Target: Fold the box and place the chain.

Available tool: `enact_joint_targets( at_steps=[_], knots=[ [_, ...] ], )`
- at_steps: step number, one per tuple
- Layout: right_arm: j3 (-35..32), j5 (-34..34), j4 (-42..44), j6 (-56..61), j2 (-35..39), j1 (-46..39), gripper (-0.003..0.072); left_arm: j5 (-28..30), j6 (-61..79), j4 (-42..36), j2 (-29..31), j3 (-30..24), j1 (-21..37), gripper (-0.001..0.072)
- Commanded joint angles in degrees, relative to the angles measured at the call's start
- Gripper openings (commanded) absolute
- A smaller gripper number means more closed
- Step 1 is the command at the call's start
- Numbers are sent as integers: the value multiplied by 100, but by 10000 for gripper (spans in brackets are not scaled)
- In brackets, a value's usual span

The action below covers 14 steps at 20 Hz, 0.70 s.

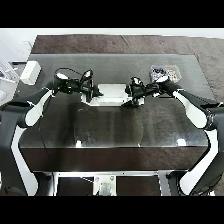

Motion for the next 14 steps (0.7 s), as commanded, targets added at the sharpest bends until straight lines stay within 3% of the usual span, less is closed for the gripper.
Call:
enact_joint_targets(
  at_steps=[1, 14],
  knots=[
    [17, 22, 15, -9, -44, 4, 720, 11, 0, 0, 2, 4, 4, 20],
    [212, 26, -186, 13, -210, 105, 720, 11, 0, -2, 2, 4, 4, 20]
  ],
)
